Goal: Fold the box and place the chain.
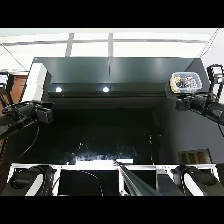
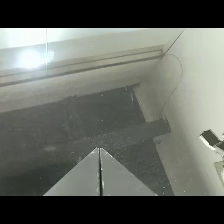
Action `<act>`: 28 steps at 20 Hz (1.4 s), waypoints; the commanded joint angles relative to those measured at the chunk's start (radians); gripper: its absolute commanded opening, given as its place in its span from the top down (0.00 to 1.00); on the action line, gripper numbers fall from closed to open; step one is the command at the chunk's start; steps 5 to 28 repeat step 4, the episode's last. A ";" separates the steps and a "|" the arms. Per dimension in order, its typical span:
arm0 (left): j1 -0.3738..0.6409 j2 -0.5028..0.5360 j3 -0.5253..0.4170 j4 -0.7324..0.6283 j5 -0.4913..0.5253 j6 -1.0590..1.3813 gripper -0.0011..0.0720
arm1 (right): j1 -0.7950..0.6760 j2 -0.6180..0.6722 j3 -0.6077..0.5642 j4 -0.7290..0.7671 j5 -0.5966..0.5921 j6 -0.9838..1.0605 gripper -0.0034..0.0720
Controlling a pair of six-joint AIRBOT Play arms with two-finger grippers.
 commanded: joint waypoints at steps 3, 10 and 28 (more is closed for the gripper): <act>-0.001 0.003 -0.002 -0.002 0.001 0.000 0.95 | 0.001 0.001 -0.001 -0.002 -0.001 0.000 0.93; -0.001 0.003 -0.002 -0.002 0.001 0.000 0.95 | 0.001 0.001 -0.001 -0.002 -0.001 0.000 0.93; -0.001 0.003 -0.002 -0.002 0.001 0.000 0.95 | 0.001 0.001 -0.001 -0.002 -0.001 0.000 0.93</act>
